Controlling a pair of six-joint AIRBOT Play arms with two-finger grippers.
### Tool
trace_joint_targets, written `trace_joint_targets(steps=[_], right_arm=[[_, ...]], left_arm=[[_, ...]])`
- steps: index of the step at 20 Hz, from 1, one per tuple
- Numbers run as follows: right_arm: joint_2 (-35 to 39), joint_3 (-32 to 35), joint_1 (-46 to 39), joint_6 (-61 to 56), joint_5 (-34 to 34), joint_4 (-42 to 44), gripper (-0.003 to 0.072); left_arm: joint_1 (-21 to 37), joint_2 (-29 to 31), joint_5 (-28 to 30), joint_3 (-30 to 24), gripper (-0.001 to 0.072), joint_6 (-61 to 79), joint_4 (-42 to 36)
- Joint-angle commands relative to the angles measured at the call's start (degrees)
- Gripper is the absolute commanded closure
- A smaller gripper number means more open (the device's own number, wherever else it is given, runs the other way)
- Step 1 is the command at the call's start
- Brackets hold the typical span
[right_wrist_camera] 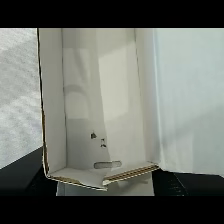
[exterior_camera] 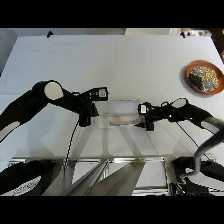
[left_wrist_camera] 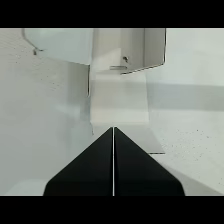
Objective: Fold the box and place the chain.
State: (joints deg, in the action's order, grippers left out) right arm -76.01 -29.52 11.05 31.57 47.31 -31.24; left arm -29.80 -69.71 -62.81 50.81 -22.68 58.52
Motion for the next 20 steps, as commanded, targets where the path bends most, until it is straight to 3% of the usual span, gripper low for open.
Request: trace_joint_targets(steps=[1,7,9,12,15,20], right_arm=[[0.0,0.0,0.0,0.0,0.0,0.0,0.0351],[0.0,0.0,0.0,0.0,0.0,0.0,0.0351],[0.0,0.0,0.0,0.0,0.0,0.0,0.0351],[0.0,0.0,0.0,0.0,0.0,0.0,0.0351],[0.0,0.0,0.0,0.0,0.0,0.0,0.0351],[0.0,0.0,0.0,0.0,0.0,0.0,0.0351]], left_arm=[[0.1,-4.5,-0.8,0.0,0.0701,3.5,-1.3],[0.1,-9.4,-1.0,-0.2,0.0692,3.4,-0.7],[0.1,-10.3,-0.7,-1.2,0.0610,3.7,0.3],[0.1,-10.5,1.4,-2.7,0.0413,8.3,0.9],[0.0,-10.5,4.9,-2.7,0.0358,16.0,-1.4],[-0.8,-10.5,8.8,-2.7,0.0358,26.7,-2.8]])
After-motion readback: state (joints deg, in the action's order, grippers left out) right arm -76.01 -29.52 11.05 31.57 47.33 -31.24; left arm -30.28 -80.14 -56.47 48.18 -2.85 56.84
